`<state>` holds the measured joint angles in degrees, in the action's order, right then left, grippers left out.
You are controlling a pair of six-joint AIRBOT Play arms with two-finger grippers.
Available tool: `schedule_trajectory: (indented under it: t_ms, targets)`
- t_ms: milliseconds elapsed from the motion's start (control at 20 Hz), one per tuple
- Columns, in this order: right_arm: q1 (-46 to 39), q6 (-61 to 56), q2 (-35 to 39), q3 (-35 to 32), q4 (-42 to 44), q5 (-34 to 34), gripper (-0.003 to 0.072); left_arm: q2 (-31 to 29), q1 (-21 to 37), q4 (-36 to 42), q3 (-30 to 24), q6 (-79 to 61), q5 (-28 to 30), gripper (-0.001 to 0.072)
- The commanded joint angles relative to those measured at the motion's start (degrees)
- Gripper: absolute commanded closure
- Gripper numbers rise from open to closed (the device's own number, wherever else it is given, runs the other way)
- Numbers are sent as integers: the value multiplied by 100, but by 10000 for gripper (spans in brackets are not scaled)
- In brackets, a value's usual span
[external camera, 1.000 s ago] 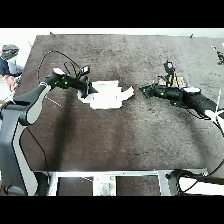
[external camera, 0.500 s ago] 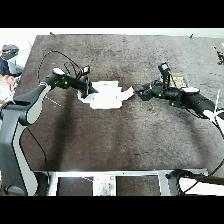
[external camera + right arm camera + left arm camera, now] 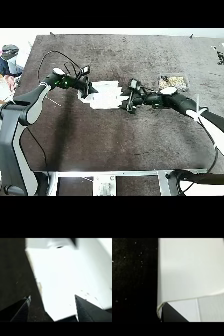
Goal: Fold the box and place the chain.
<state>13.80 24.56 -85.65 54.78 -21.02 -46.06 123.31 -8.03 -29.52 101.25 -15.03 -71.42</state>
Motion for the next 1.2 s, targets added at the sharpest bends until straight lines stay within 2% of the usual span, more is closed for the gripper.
schedule_trajectory:
  t_ms: [0, 200, 350, 500, 550, 800, 1150]
  targets:
    - [275, -26, -378, 382, -931, -24, 55, -2, -2, 0, 0, -2, 7, 698]
    - [450, -793, -835, 824, -2065, -17, 55, -2, -2, 2, 0, -2, 9, 699]
    - [564, -793, -951, 866, -2107, 59, 55, -2, -2, 2, 0, -4, 9, 698]
    - [566, -791, -973, 868, -2074, 638, 58, -2, -2, 2, 0, -2, 9, 698]
    - [566, -791, -973, 874, -2079, 776, 85, -2, -2, 2, 0, -2, 9, 698]
    - [520, -922, -964, 890, -1976, 1067, 85, -2, -2, 2, 0, -4, 9, 698]
    - [378, -802, -706, 1080, -1816, 1108, 86, -2, -2, 2, 0, -4, 9, 698]
